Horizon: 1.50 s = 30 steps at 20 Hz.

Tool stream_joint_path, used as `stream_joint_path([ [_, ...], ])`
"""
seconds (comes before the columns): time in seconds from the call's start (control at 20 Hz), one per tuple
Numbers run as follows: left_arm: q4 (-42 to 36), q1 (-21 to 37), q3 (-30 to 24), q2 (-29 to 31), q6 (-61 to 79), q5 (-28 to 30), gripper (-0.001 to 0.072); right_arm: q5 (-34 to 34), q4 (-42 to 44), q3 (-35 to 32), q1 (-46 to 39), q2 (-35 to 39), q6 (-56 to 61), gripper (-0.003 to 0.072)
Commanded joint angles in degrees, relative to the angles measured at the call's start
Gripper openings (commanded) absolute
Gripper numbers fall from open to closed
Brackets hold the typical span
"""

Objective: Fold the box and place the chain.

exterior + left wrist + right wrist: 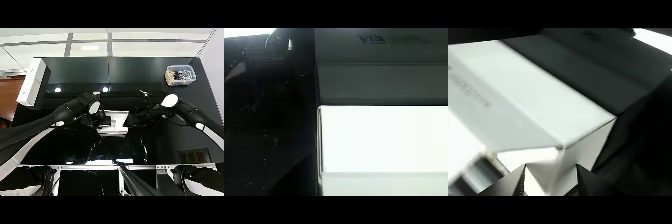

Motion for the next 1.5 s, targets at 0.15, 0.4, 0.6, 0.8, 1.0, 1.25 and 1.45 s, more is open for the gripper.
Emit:
stream_joint_path([
  [0.15, -0.15, -0.02, 0.07, 0.02, 0.02, 0.11, 0.0024, -4.57, -26.49, 7.39, 11.13, -1.42, 30.51, 0.0348],
  [0.4, -0.15, -0.02, 0.07, 0.02, 0.02, 0.13, 0.0024, -0.63, -40.37, 12.2, 16.96, -4.39, 48.7, 0.0348],
  [0.6, -0.13, -0.02, 0.07, 0.02, 0.02, 0.15, 0.0024, 1.33, -45.66, 13.05, 19.06, -4.74, 58.18, 0.0293],
  [0.8, -0.13, -0.02, 0.07, 0.02, 0.02, 0.09, 0.0024, 1.62, -45.48, 13.11, 21.31, -6.16, 59.54, 0.0293],
  [1.0, -0.15, -0.02, 0.07, 0.02, 0.02, 0.09, 0.0024, 2.69, -45.44, 13.11, 22.18, -7.41, 59.54, 0.0292],
  [1.25, -0.15, -0.02, 0.07, 0.02, 0.02, 0.09, 0.0024, 2.82, -45.44, 13.66, 22.18, -7.72, 59.91, 0.0233],
  [1.45, -0.15, -0.02, 0.07, 0.04, 0.02, 0.09, 0.0024, 3.34, -45.42, 14.51, 22.21, -8.39, 59.71, 0.0233],
])
